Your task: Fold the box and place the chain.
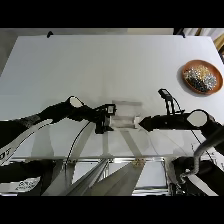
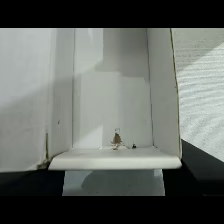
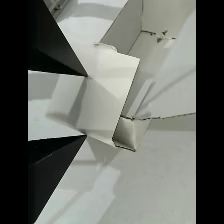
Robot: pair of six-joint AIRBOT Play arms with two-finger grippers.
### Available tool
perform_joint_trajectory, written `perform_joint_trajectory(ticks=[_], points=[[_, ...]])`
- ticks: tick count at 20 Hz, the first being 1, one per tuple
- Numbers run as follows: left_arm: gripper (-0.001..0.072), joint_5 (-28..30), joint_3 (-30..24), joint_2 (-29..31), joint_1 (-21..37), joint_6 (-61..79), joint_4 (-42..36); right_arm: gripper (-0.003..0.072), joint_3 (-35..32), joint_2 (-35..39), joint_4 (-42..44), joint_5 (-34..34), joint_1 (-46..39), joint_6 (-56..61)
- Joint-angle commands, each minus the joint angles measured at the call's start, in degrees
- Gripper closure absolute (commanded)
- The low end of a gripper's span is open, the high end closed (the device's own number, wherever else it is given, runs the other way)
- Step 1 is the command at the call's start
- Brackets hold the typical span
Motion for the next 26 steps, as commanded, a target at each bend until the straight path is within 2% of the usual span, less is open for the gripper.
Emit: perform_joint_trajectory(ticks=[1,8,11,14,17,20,26], points=[[0.0315,0.02,0.02,0.04,0.04,0.0,0.0,0.0245,0.07,-0.92,-2.05,-1.97,2.43,3.52],[0.0315,0.04,0.02,0.04,0.04,0.0,0.0,0.0249,3.89,-3.82,-8.9,-4.76,7.54,11.87],[0.0315,0.02,0.02,0.04,0.04,0.0,0.0,0.0252,8.04,-9.46,-15.21,-1.51,10.78,18.34],[0.0315,0.02,0.02,0.04,0.04,0.0,0.0,0.0252,12.5,-14.8,-16.39,-0.66,14.43,22.03],[0.0315,0.04,0.02,0.04,0.04,0.0,0.0,0.0253,15.41,-15.23,-20.37,0.5,15.96,26.69],[0.0315,0.02,0.02,0.07,0.04,0.0,0.0,0.0253,15.67,-15.23,-24.94,3.98,15.98,31.52],[0.0315,0.02,0.02,0.07,0.04,0.0,0.0,0.0253,15.76,-16.33,-28.89,5.7,18.53,39.54]])
